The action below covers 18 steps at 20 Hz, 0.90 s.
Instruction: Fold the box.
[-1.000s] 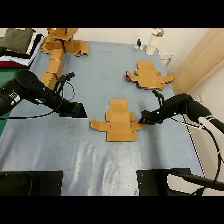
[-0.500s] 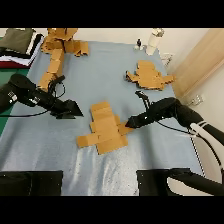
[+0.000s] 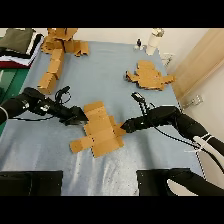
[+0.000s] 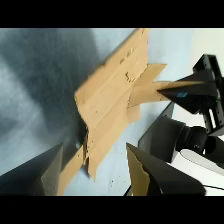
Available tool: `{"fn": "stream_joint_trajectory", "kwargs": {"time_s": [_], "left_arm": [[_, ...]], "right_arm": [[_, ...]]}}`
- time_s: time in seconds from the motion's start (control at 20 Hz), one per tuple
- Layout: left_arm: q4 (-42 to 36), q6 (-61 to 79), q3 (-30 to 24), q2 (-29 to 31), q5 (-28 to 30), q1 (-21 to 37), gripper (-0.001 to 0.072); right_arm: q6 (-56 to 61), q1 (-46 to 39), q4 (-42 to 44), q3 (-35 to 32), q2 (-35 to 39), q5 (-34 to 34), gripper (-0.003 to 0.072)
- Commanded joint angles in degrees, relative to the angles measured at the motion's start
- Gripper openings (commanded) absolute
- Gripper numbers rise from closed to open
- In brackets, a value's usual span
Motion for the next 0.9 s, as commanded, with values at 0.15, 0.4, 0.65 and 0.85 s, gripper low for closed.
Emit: {"fn": "stream_joint_trajectory", "kwargs": {"time_s": [0.15,0.4,0.65,0.85], "left_arm": [[-12.90,11.50,0.87,-9.35,2.27,-1.95,0.0591],[-19.63,18.08,2.54,-12.00,0.39,-2.80,0.0416],[-17.88,18.88,2.67,-12.00,-0.48,-2.73,0.0412],[-16.48,18.97,2.64,-12.00,-0.90,-2.71,0.0293]], "right_arm": [[-0.11,0.37,0.26,-0.26,0.35,0.52,-0.0001],[0.31,0.37,0.26,-0.26,0.35,0.46,-0.0001],[0.48,0.37,0.22,-0.26,0.33,0.50,-0.0001],[0.50,0.37,0.24,-0.26,0.33,0.70,-0.0001]]}}
